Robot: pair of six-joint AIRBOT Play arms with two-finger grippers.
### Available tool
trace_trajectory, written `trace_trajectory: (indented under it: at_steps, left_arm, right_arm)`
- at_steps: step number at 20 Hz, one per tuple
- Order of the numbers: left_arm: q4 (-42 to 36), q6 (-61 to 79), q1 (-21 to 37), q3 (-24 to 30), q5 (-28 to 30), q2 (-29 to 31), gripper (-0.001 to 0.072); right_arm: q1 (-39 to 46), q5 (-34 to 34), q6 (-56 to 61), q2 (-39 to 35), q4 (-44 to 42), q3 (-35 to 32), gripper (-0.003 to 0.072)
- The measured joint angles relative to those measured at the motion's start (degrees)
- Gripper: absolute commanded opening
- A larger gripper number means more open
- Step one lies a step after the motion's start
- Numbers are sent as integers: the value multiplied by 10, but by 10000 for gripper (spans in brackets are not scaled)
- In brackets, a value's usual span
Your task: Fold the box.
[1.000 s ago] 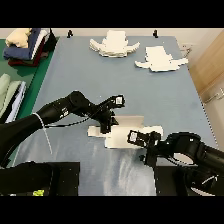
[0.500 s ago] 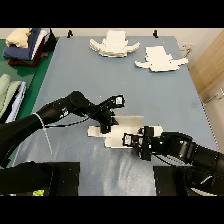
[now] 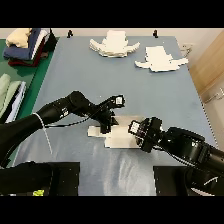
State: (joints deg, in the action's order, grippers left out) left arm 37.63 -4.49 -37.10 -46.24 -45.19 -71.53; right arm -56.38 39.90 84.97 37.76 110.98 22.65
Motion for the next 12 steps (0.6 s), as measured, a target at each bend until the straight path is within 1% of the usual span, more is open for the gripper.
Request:
trace_trajectory:
  at_steps: [5, 9, 12]
  left_arm:
    - [0, 0, 0, 0, 0, 0, 14]
    - [0, 0, 0, 0, 0, 0, 14]
    - [0, 0, 0, 0, 0, 0, 14]
  right_arm:
    - [-1, 23, 12, 12, 5, 1, 651]
    - [-22, 61, -7, -11, -48, -11, 651]
    - [-51, 60, -47, -37, -80, -38, 651]
